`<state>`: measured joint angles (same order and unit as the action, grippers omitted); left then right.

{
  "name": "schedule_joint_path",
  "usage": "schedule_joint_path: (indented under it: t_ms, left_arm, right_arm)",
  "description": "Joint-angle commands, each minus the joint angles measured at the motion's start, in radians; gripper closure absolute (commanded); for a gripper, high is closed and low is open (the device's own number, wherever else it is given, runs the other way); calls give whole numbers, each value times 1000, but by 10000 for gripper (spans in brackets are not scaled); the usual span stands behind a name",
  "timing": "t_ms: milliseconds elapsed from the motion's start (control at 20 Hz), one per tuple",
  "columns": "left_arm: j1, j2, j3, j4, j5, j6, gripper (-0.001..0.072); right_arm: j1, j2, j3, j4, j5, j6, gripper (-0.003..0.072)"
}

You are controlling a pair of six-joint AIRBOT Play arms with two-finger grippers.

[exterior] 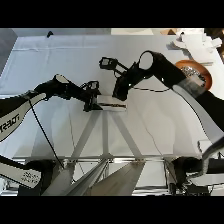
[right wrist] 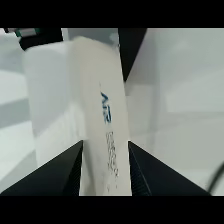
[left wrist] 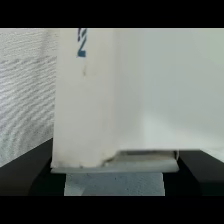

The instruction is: Fold the box and place the chain.

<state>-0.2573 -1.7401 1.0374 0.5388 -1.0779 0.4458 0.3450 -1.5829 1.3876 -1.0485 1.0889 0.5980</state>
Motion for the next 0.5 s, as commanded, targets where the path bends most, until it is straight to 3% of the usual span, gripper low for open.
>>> schedule_joint_path:
  t_ms: [0,150,450]
  left_arm:
    - [0,0,0,0,0,0,499]
    - [0,0,0,0,1,0,499]
    - [0,0,0,0,1,0,499]
  right_arm:
    - [39,98,-159,18,-222,-84,368]
    - [77,147,-247,43,-311,-84,368]
    - [111,162,-273,90,-400,-88,368]
